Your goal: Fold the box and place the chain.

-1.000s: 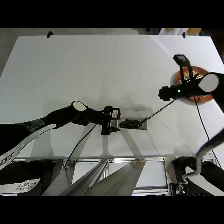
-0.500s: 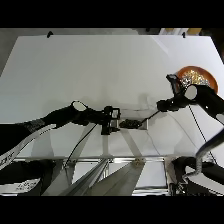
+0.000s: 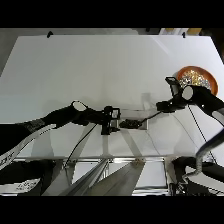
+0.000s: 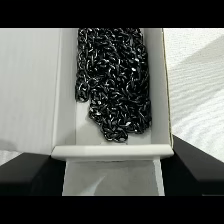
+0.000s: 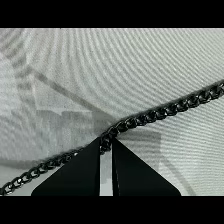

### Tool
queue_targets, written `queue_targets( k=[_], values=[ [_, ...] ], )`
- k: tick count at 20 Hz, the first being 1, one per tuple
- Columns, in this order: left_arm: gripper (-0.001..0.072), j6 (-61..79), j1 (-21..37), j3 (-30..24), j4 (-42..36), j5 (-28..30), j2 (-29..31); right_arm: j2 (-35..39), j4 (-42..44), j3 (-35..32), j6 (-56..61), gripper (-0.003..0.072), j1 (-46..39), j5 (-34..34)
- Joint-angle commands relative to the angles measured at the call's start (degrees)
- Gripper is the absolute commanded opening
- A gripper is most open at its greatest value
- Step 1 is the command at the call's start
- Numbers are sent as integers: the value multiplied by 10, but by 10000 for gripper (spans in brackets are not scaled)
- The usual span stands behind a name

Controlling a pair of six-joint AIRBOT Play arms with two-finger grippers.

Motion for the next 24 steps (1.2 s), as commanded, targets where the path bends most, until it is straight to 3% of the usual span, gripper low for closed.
queue_targets(
  k=[1,6,10,14,17,21,24],
  values=[
    [389,0,0,0,0,0,0,21,2,0,-4,14,1,30],
    [389,0,0,0,0,0,0,152,32,0,-9,14,1,109],
    [389,0,0,0,0,0,0,273,120,0,-42,13,5,165],
    [389,0,0,0,0,0,0,357,211,0,-45,13,65,213],
    [389,0,0,0,0,0,0,381,292,0,-44,14,132,181],
    [389,0,0,0,0,0,0,376,284,-1,-42,14,209,74],
    [389,0,0,0,0,0,0,348,278,-1,-42,15,227,45]
  ],
)
